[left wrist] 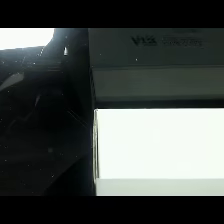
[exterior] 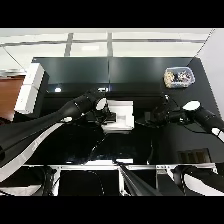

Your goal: Fold the box and place the chain.

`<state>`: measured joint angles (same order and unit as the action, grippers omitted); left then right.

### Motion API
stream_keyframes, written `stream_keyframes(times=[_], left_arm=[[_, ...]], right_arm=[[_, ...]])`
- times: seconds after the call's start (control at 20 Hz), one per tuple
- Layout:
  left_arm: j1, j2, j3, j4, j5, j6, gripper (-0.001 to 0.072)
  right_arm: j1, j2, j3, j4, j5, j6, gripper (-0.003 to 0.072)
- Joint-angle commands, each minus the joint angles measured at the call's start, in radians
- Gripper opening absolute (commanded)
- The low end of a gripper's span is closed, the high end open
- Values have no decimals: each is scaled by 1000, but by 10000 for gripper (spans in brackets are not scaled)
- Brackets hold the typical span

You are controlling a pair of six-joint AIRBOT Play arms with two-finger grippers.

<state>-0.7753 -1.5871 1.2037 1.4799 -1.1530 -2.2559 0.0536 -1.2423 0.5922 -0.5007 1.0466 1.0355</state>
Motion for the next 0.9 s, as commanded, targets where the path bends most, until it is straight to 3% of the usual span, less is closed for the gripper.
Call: stream_keyframes(times=[0.0,0.2,0.25,0.3,0.45,0.65,0.85], left_arm=[[0,-1,1,0,0,0,34],[0,-1,1,0,0,0,34],[0,-1,1,0,0,0,34],[0,-1,1,0,0,0,33],[0,-1,1,0,-1,0,34],[0,-1,1,1,5,0,34],[0,-1,1,0,10,0,33]], right_arm=[[5,-1,57,36,67,-11,605],[61,-1,92,98,62,31,601],[82,-1,99,80,49,35,490],[105,-1,107,32,32,69,462],[166,-1,137,-132,2,191,462],[225,-1,164,-164,-26,232,460],[339,-1,238,-391,-79,422,460]])
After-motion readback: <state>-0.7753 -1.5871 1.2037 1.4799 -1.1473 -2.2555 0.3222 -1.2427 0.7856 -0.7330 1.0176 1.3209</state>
